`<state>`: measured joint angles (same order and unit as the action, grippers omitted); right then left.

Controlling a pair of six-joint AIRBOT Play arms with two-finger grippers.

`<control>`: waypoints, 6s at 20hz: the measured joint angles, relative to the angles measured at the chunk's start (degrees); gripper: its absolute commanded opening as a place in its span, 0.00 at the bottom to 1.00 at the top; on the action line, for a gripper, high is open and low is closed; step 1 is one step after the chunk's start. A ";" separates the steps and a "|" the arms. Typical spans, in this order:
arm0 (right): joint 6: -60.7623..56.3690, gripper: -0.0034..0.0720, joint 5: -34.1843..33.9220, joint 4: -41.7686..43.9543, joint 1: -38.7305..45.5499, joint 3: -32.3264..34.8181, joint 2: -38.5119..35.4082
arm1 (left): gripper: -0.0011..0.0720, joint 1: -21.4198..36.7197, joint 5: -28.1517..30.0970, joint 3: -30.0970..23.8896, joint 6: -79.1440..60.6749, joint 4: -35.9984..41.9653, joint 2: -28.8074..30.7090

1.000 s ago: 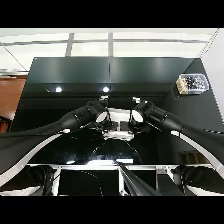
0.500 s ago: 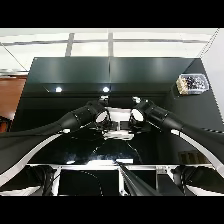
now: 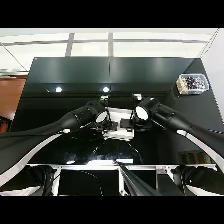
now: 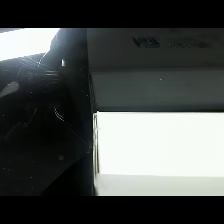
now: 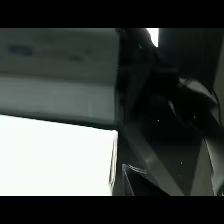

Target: Fold the box and place the chain.

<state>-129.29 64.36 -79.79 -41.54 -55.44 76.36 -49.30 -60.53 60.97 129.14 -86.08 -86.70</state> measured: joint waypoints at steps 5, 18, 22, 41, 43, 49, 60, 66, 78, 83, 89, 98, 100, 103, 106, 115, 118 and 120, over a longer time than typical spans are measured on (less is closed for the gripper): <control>4.46 0.44 0.26 0.09 2.45 0.00 -11.04 | 0.05 0.00 0.00 0.00 0.00 0.02 0.00; 5.81 1.00 -17.25 -30.75 39.91 0.44 -11.72 | 0.05 0.00 0.02 0.00 0.02 0.02 0.00; 13.00 1.00 -17.11 -8.13 52.59 -9.51 0.85 | 0.05 0.00 0.02 0.00 0.02 0.02 0.00; 12.79 0.40 -2.08 15.41 61.31 -38.05 30.53 | 0.05 0.00 0.04 0.00 0.07 0.02 0.00; 13.55 0.11 -1.55 15.76 60.85 -38.18 30.99 | 0.05 0.00 0.04 0.00 0.07 0.02 -0.02; 19.26 0.05 1.46 15.19 60.54 -40.41 29.20 | 0.05 0.00 0.04 0.00 0.07 0.04 0.00; 39.12 0.05 6.97 19.06 60.50 -41.48 5.86 | 0.05 0.00 0.04 0.00 0.07 0.02 -0.02; 47.76 0.05 13.35 24.92 60.02 -40.09 -10.67 | 0.05 0.00 0.04 0.00 0.07 0.02 0.00; 51.54 0.05 19.74 32.37 47.17 -37.03 -22.01 | 0.05 0.00 0.04 0.00 0.04 0.02 0.00; 51.71 0.05 21.11 33.57 42.86 -34.77 -22.25 | 0.05 0.00 0.04 0.00 0.04 0.02 0.00; 51.74 0.05 20.65 37.99 40.94 -33.83 -22.29 | 0.05 0.00 0.04 0.00 0.04 0.02 0.00; 54.42 0.05 16.11 52.13 40.61 -35.12 -22.32 | 0.05 0.00 0.02 0.00 0.04 0.02 0.00; 54.88 0.05 15.50 53.83 40.61 -36.59 -22.32 | 0.05 0.00 0.02 0.00 0.04 0.02 0.00; 55.21 0.05 15.02 55.65 40.61 -38.82 -22.32 | 0.05 0.00 0.02 0.00 0.04 0.02 0.00; 55.63 0.05 14.34 59.08 40.11 -39.95 -22.32 | 0.05 0.00 0.02 0.00 0.04 0.02 0.00; 56.48 0.05 10.45 58.45 33.20 -40.63 -22.05 | 0.05 0.00 0.04 0.00 0.04 0.04 0.00; 55.89 0.05 9.88 56.89 32.37 -40.63 -21.44 | 0.05 0.00 0.02 0.00 0.04 0.04 0.00; 55.43 0.05 9.60 56.30 31.30 -40.63 -20.79 | 0.05 0.00 0.02 0.00 0.04 0.04 0.00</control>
<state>-73.87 73.95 -23.49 -10.24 -96.07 55.57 -49.30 -60.51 60.97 129.19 -86.04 -86.70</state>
